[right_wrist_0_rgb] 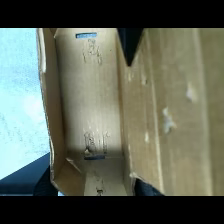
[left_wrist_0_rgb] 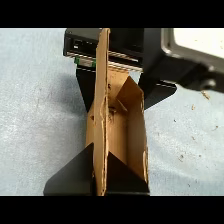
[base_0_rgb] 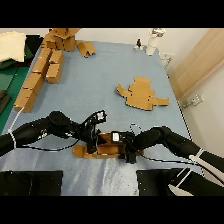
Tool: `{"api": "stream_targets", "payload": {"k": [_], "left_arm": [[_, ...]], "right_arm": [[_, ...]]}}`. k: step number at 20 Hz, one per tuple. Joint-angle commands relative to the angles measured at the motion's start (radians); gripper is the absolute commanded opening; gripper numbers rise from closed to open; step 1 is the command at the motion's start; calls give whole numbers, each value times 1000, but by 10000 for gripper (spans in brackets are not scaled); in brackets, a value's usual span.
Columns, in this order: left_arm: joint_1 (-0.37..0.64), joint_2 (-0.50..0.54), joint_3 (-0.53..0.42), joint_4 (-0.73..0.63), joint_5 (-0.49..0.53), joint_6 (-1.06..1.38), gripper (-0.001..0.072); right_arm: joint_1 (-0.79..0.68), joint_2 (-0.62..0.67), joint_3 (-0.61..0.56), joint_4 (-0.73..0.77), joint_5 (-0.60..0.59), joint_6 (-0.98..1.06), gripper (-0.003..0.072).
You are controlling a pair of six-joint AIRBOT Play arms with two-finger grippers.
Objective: Fold the box.
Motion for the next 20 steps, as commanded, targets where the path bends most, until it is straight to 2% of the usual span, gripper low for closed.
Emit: {"api": "stream_targets", "payload": {"k": [1,6,7,8,9,12,14,16,18,19,20], "left_arm": [[0,1,1,0,3,-3,16],[0,1,1,6,4,-3,18],[0,2,1,8,5,-3,127],[0,4,1,8,5,-3,432],[1,10,1,9,9,-3,480],[23,50,1,41,45,-25,481],[76,101,1,165,41,-168,482],[142,171,1,391,-27,-404,482],[185,251,1,572,-170,-628,479],[193,283,1,617,-245,-737,437],[194,311,1,637,-332,-859,147]], "right_arm": [[1,0,1,0,0,0,498],[1,0,1,0,0,0,499],[1,0,1,0,0,0,498],[1,0,1,0,0,0,498],[1,0,1,0,0,0,498],[1,0,1,0,0,0,499],[1,0,1,0,0,0,498],[1,0,1,0,0,0,499],[1,0,1,-1,0,0,499],[1,0,1,-1,0,0,498],[1,0,1,-1,0,0,498]]}}
